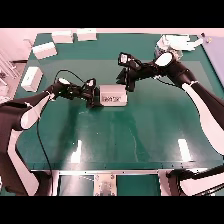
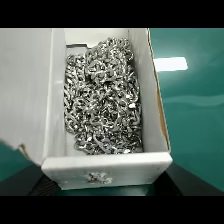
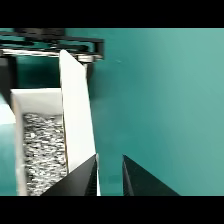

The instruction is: Fold the box and place the chain.

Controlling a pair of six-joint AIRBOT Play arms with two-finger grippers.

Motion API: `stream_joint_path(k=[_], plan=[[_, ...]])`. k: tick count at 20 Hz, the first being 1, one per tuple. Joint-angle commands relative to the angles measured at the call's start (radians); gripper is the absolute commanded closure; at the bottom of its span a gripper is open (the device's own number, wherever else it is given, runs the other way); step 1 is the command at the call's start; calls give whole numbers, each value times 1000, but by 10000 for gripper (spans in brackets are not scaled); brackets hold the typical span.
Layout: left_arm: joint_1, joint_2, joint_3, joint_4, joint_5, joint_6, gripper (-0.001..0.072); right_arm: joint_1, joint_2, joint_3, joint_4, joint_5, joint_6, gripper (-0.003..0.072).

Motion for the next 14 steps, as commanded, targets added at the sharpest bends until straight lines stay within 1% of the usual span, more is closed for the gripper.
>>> stream_joint_path(k=[1,5,9,10,14], plan=[[0,1,0,0,0,0,242,2,-4,1,6,117,40,495],[1,1,0,0,0,0,242,2,-8,-8,6,138,48,494],[1,1,0,0,0,0,242,2,-8,-43,6,148,47,492],[1,1,0,0,0,0,242,2,-9,-53,6,148,47,464],[1,1,0,0,0,0,242,2,-25,-61,6,147,46,458]])
